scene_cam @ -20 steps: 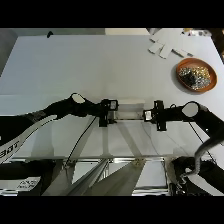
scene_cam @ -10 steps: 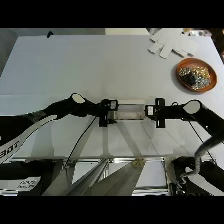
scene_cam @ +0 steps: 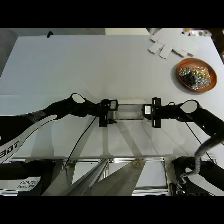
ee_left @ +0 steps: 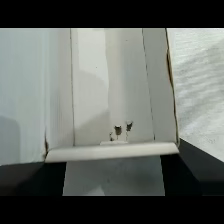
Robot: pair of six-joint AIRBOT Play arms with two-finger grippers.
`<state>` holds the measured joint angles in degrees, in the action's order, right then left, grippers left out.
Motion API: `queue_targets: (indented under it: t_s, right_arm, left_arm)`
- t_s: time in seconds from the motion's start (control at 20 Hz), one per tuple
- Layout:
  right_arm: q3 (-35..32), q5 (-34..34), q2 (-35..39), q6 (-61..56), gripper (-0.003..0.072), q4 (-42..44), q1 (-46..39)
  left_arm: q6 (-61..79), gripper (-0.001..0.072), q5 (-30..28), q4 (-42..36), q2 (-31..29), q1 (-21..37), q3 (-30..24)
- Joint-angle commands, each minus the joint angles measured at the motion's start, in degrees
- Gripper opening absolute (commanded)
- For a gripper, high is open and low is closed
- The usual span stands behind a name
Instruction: Fold the box and place the chain.
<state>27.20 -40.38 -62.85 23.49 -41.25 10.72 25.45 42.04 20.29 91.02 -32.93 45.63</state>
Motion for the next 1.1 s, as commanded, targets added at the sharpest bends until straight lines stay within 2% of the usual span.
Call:
queue_targets:
  t_s: [0.0,0.3,0.4,0.5,0.55,0.65,0.7,0.85,0.9,0.95,1.0,1.05]
  right_arm:
    - [-0.02,0.74,-0.13,1.07,0.0162,3.43,0.59]
    - [-0.02,-0.59,-0.17,2.58,0.0168,6.64,0.59]
    - [-0.02,-0.59,-0.44,2.58,0.0216,6.64,0.59]
    - [-0.02,-0.52,-1.73,2.58,0.0217,7.23,0.96]
    - [-0.02,-0.20,-2.45,2.58,0.0284,7.21,1.42]
    - [-0.02,1.18,-3.19,2.58,0.0638,7.23,2.08]
    - [-0.02,1.49,-3.26,2.58,0.0659,7.23,2.08]
    - [-0.02,1.84,-3.26,2.51,0.0657,7.21,2.05]
    - [-0.02,1.57,-3.23,2.27,0.0650,7.02,2.05]
    - [-0.02,0.96,-3.23,1.44,0.0575,6.47,2.05]
    - [-0.02,-0.09,-3.15,-0.44,0.0341,4.63,2.01]
    - [-0.02,-1.16,-3.04,-2.89,0.0066,2.01,2.01]
  left_arm:
    - [0.07,0.0274,-0.02,0.04,-0.02,-0.02,0.04]
    - [0.07,0.0274,0.00,0.04,-0.02,-0.02,0.04]
    - [0.07,0.0274,0.00,0.04,-0.02,-0.02,0.04]
    - [0.07,0.0274,-0.02,0.04,-0.02,-0.02,0.04]
    - [0.09,0.0274,-0.02,0.04,-0.02,-0.02,0.04]
    - [0.07,0.0274,-0.02,0.04,-0.02,-0.02,0.04]
    - [0.07,0.0274,-0.02,0.04,-0.02,-0.02,0.04]
    - [0.07,0.0274,0.00,0.04,-0.02,-0.02,0.04]
    - [0.07,0.0274,0.00,0.04,-0.02,-0.02,0.04]
    - [0.07,0.0274,0.00,0.04,-0.02,-0.02,0.04]
    - [0.07,0.0274,0.00,0.04,-0.02,-0.02,0.04]
    - [0.07,0.0274,0.00,0.04,-0.02,-0.02,0.04]
